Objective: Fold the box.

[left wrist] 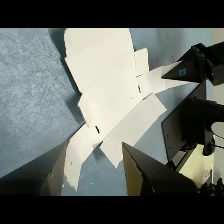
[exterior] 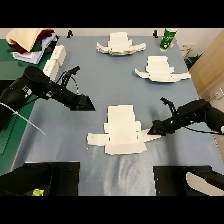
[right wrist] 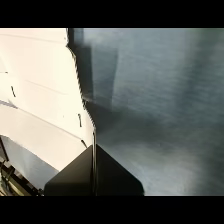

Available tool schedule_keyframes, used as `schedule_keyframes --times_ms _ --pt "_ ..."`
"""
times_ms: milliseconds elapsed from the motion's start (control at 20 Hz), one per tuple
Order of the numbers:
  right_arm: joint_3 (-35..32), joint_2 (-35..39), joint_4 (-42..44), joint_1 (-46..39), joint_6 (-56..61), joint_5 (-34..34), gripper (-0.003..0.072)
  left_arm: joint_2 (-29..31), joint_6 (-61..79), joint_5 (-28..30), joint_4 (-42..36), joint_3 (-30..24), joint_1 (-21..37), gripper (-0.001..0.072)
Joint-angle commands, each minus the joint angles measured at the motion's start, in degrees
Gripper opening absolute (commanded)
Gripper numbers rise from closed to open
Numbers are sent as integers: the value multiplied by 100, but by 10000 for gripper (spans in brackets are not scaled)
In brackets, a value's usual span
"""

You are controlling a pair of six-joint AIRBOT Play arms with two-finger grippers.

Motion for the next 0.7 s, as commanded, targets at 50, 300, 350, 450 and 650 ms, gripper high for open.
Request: schedule_keyframes --times_ms 50,300,350,450,650 --pt "-479 809 7 627 -306 616 2 -4 42 -24 9 -245 0 524" --pt "-656 1215 4 822 -282 951 2 -162 778 527 -190 -1032 0 523" --pt "-656 1211 4 824 -260 966 2 -319 999 575 -319 -1043 -2 524" --pt "-656 1211 2 837 -258 962 2 -743 1639 682 -990 -1034 -2 523" --pt "-656 1211 -7 839 -151 966 2 -1703 2140 719 -1504 -857 -166 523"
